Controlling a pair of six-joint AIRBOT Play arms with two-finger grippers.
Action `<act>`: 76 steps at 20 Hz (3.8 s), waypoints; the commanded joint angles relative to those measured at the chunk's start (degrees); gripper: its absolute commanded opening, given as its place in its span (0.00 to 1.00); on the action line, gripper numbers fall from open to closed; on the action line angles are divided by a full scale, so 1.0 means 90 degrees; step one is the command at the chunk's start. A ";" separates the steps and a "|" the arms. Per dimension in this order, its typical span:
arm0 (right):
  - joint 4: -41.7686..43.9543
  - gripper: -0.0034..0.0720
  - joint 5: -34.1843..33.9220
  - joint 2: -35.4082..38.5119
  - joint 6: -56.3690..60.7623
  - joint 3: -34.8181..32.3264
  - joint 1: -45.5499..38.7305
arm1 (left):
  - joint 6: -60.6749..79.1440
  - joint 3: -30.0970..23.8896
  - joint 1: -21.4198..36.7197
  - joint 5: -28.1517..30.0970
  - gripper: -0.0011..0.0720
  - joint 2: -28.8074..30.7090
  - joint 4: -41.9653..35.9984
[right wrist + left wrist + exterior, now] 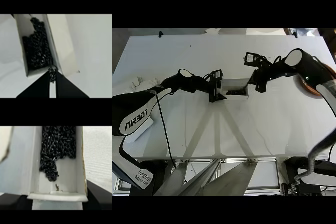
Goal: Fold the box and place the chain.
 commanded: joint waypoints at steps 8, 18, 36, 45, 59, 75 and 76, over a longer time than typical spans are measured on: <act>-0.0019 0.48 -0.0301 0.0134 0.1566 0.0002 0.0546 | 0.0000 0.0002 -0.0002 0.0000 0.40 0.0005 0.0000; 0.0046 0.47 -0.2161 0.0316 0.2212 0.0454 0.0546 | 0.0000 0.0002 -0.0002 0.0000 0.40 0.0005 0.0000; 0.0556 0.59 -0.0695 -0.1020 0.0848 0.0464 0.0682 | 0.0000 0.0002 -0.0002 0.0000 0.40 0.0005 0.0000; 0.0151 0.46 -0.0838 -0.0520 0.0845 0.0464 0.0831 | 0.0002 0.0002 -0.0002 0.0000 0.40 0.0005 0.0000; 0.0109 0.25 -0.0182 -0.0923 0.0855 0.0464 0.0831 | 0.0002 0.0002 -0.0002 0.0000 0.40 0.0005 0.0000; -0.0226 0.26 -0.0087 -0.1219 0.1506 0.0384 0.1124 | 0.0000 0.0002 -0.0002 0.0002 0.40 0.0005 0.0000; -0.0248 0.26 -0.0097 -0.1260 0.1528 0.0384 0.1175 | 0.0000 0.0002 -0.0002 0.0000 0.40 0.0005 0.0000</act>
